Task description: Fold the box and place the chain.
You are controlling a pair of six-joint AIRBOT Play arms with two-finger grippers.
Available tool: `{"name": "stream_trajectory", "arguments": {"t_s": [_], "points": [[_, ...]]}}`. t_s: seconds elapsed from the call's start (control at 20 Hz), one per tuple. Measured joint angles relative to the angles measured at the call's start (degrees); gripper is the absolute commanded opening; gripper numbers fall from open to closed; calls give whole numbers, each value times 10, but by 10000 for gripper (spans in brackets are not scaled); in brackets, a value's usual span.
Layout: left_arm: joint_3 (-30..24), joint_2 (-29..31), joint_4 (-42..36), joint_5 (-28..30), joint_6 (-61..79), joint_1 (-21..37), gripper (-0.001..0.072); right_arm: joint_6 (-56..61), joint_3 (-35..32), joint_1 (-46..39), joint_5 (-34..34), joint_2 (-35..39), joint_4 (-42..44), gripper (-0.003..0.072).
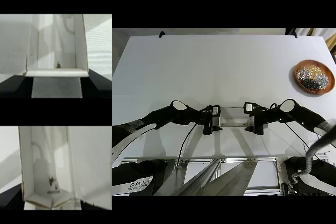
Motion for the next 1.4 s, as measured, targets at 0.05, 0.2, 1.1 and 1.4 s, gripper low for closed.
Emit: {"name": "stream_trajectory", "arguments": {"t_s": [0.05, 0.2, 1.1, 1.4], "points": [[0, 0, 0, 0, 0, 0, 138, 31, 0, 0, 2, 11, -32, 699], [0, 0, 0, -1, 0, 0, 138, 118, 0, 0, 14, 44, -124, 692], [0, 0, 0, -2, 0, 0, 138, 192, 0, 0, -35, 200, 108, 16], [0, 0, 1, -2, 0, 0, 138, 172, 0, 0, -60, 111, 133, 18]]}}
